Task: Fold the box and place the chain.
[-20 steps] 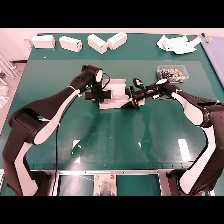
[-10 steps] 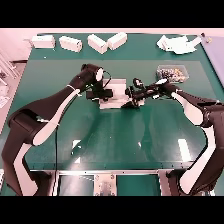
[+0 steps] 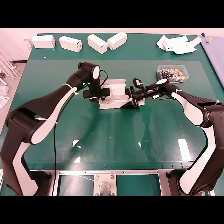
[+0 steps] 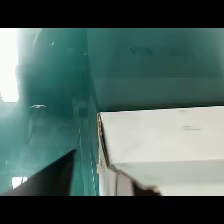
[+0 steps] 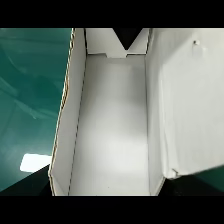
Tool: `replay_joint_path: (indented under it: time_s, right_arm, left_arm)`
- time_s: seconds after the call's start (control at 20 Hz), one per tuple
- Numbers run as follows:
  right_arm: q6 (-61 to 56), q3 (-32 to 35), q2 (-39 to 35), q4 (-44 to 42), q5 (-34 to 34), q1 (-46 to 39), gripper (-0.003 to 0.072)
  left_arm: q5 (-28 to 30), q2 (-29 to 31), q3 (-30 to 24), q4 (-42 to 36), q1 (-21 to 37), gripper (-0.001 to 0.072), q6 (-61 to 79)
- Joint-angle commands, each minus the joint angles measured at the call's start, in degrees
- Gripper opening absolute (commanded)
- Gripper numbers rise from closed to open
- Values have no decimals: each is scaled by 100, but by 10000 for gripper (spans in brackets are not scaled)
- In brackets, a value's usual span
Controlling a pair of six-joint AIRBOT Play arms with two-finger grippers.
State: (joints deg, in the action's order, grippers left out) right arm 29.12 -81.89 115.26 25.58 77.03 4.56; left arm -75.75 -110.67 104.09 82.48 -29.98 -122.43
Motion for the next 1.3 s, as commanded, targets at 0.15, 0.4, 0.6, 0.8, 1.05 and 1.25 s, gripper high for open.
replay_joint_path:
  time_s: [0.15,0.4,0.6,0.8,1.05,1.25]
  right_arm:
    - [-4,-2,-4,-4,0,0,578]
    - [-4,-2,-4,-7,0,0,579]
    - [-4,-2,-4,-4,0,0,579]
    - [-4,-2,-4,-4,0,0,579]
    - [-4,-2,-4,-4,0,0,579]
    - [-4,-2,-4,-4,0,0,579]
  left_arm:
    - [-131,282,-2,-219,160,644,748]
    - [-275,866,-39,-627,219,644,1464]
    - [-282,1633,-446,-645,361,642,2896]
    - [-608,1976,-828,-647,1084,623,3139]
    - [101,1971,-1180,-1303,1550,720,5539]
    - [1005,1969,-2330,-2271,1550,720,9331]
